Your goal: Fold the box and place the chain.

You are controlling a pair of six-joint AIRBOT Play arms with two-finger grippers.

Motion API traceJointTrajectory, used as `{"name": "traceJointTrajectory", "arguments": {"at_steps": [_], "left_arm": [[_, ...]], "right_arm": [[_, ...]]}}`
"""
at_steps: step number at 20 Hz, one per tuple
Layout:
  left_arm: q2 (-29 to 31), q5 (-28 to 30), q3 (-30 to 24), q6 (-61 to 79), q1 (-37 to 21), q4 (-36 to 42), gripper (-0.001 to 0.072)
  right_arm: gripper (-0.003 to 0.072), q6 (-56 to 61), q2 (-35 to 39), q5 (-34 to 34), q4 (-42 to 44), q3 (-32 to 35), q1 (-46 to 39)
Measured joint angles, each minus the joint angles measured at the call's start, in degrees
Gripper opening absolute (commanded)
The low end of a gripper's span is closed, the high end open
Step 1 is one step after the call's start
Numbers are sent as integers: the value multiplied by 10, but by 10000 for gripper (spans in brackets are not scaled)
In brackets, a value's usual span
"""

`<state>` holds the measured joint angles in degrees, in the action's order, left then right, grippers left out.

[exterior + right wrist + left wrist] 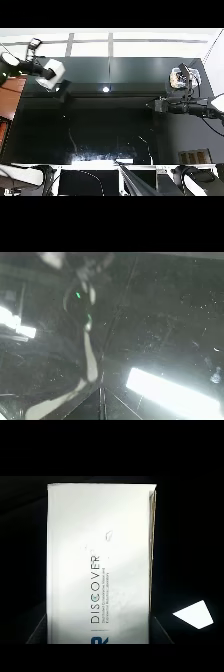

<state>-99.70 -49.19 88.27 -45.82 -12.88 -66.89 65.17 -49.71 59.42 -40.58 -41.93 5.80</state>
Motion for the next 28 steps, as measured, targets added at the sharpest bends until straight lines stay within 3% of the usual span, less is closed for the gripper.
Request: {"name": "traceJointTrajectory", "arguments": {"at_steps": [4,7,8,9,12,15,16,17,18,19,21,23,25,28], "left_arm": [[-130,-26,176,-39,-45,-23,294],[-199,-31,256,-71,-55,-30,312],[-216,-36,270,-87,-56,-32,553],[-227,-42,280,-102,-57,-34,712],[-230,-43,295,-128,-57,-36,712],[-182,-66,301,-140,-57,-42,712],[-160,-87,302,-142,-57,-44,696],[-134,-109,303,-145,-58,-43,545],[-109,-135,304,-152,-58,-38,150],[-82,-174,302,-164,-58,-31,25],[-32,-249,281,-210,-57,-17,25],[34,-299,218,-273,-47,-21,25],[131,-303,110,-295,-23,-22,26],[317,-232,-122,-294,35,-23,27]], "right_arm": [[39,3,0,-17,0,0,0],[40,5,0,-45,1,0,0],[39,5,0,-52,2,0,0],[40,5,0,-57,2,0,0],[40,6,0,-66,1,0,0],[38,6,0,-70,1,0,0],[39,5,0,-71,1,-1,0],[39,2,0,-71,0,-3,0],[39,-7,0,-71,0,-7,-1],[39,-13,0,-70,-1,-13,-4],[39,-24,0,-64,-13,-32,-16],[39,-27,3,-33,-45,-58,-38],[39,-21,15,11,-92,-76,-68],[39,-11,47,60,-153,-72,-113]]}}
